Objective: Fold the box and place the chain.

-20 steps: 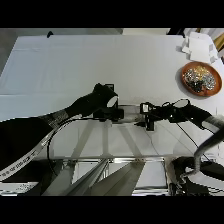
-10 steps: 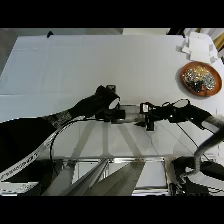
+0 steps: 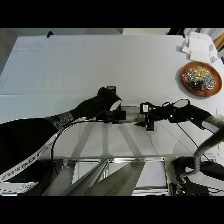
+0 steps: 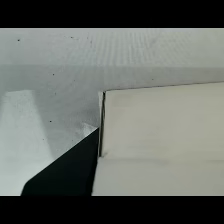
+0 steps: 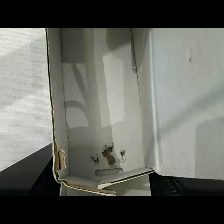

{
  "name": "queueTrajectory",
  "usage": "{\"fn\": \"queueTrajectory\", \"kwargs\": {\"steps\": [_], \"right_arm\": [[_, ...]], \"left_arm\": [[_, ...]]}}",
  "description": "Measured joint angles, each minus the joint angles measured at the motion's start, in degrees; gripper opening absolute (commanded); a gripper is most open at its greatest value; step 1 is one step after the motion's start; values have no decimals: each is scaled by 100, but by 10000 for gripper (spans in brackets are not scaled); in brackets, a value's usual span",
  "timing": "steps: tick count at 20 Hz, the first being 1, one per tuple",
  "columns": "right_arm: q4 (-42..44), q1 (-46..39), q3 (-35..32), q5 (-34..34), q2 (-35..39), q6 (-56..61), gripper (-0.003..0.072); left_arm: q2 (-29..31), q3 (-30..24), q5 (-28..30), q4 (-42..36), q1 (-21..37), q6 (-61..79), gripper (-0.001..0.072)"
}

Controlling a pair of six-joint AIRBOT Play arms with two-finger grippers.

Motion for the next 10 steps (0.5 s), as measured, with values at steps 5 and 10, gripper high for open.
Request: {"fn": "queueTrajectory", "kwargs": {"steps": [5,10], "right_arm": [[0,-2,0,7,0,17,407],[0,-2,0,7,0,11,407]], "left_arm": [[-4,2,-9,-11,-13,-72,3],[0,0,-9,13,-33,-35,117]]}}
